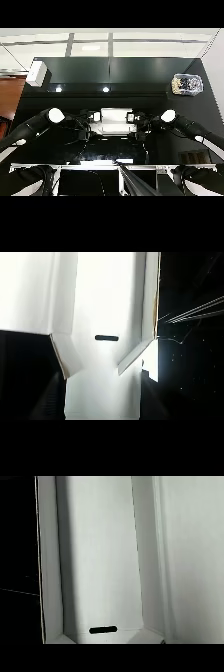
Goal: Fold the box and place the chain.
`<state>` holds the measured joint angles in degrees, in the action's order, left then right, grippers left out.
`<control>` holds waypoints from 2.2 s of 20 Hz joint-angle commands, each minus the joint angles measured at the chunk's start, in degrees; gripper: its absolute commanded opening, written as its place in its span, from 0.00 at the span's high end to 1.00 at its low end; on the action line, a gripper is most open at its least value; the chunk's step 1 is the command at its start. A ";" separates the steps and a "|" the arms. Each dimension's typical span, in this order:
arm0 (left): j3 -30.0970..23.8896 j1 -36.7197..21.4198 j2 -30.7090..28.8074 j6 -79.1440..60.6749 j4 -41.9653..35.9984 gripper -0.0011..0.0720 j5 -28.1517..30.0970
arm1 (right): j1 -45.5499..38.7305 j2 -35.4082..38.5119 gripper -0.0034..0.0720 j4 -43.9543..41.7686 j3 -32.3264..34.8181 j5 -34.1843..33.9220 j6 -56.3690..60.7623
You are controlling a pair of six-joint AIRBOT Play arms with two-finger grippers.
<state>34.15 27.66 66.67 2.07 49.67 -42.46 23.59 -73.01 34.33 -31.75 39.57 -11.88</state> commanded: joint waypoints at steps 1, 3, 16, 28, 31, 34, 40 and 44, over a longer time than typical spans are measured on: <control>0.39 1.27 1.38 -0.39 -2.95 0.33 1.36 | 0.00 0.00 0.68 -0.02 0.04 0.00 0.02; 0.39 1.27 1.38 -0.42 -5.66 0.41 1.57 | 0.00 0.00 0.68 -0.02 0.04 0.00 0.02; 0.72 1.88 5.95 -3.74 -21.68 0.84 3.34 | 0.00 0.00 0.68 -0.02 0.04 0.00 0.02; 0.94 2.01 5.57 -3.23 -20.81 0.79 2.78 | 0.00 0.00 0.68 -0.02 0.04 -0.07 0.04; 2.29 0.46 1.55 3.45 -13.07 0.95 1.16 | 0.00 0.00 0.68 -0.02 0.04 -0.07 0.04; 2.47 -4.48 -5.75 18.03 -2.19 0.95 -1.70 | 0.00 0.00 0.68 -0.02 0.04 -0.07 0.04; 1.42 -26.08 -10.05 75.69 10.47 0.95 -7.30 | 0.00 0.00 0.69 -0.02 0.04 -0.07 0.04; -2.21 -32.52 -2.97 75.45 1.40 0.95 -18.01 | 0.00 0.00 0.69 -0.02 0.04 -0.07 0.04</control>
<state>33.76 -0.01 60.31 69.28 54.11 -53.25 23.59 -73.01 34.30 -31.75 39.51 -11.86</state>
